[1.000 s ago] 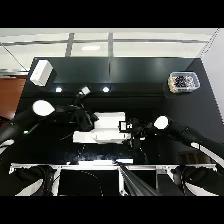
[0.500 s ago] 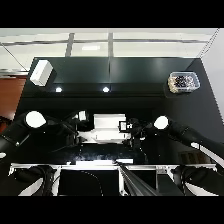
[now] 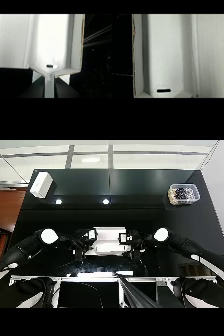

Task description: Fold the box and place the chain.

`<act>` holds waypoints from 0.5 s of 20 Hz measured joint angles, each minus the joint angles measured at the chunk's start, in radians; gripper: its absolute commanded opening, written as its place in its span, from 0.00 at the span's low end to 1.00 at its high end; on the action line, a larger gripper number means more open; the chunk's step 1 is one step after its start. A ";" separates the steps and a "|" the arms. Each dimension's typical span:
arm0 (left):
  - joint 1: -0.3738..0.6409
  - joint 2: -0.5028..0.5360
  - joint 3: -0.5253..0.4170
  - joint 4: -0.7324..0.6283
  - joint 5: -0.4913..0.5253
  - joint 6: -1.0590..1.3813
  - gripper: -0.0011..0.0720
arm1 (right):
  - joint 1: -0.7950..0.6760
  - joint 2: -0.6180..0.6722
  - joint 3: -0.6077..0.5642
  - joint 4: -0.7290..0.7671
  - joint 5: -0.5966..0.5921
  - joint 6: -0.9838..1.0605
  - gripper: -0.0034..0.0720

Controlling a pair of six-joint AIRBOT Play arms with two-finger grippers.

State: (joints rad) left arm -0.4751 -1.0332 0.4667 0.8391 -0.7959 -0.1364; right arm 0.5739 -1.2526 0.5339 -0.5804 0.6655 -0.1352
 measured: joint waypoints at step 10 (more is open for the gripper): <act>-0.011 -0.055 0.000 -0.232 0.008 0.010 0.16 | 0.000 0.000 0.000 0.000 0.000 0.000 0.61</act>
State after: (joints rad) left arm -0.4862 -1.0878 0.4664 0.6075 -0.7879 -0.1261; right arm 0.5739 -1.2526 0.5339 -0.5804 0.6655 -0.1352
